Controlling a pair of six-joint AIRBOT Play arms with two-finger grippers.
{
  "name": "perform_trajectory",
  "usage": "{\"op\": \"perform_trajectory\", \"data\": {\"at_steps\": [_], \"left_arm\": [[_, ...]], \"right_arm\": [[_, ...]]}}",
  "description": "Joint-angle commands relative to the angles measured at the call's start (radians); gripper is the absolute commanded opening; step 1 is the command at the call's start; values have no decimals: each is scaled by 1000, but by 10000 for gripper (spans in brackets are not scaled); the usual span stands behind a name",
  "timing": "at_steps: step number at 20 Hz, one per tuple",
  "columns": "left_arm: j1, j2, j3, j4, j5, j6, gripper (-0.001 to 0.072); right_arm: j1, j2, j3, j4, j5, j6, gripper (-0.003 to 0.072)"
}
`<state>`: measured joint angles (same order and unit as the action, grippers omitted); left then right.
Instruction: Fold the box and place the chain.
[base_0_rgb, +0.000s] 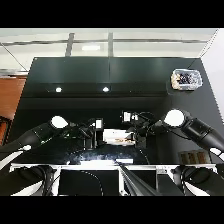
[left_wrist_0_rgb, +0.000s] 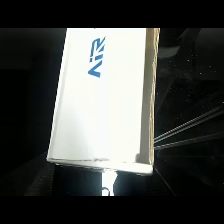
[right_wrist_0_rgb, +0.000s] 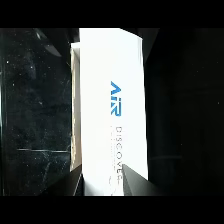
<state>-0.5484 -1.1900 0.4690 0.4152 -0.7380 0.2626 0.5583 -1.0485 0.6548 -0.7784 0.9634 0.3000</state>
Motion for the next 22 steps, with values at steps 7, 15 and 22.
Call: {"op": "perform_trajectory", "data": {"at_steps": [7,15,22], "left_arm": [[0,0,1,0,1,0,461],[0,0,1,0,1,0,461],[0,0,1,0,0,0,461]], "right_arm": [[1,2,1,-9,3,43,277],[1,3,6,-54,0,101,346],[2,3,6,-53,9,101,347]]}}
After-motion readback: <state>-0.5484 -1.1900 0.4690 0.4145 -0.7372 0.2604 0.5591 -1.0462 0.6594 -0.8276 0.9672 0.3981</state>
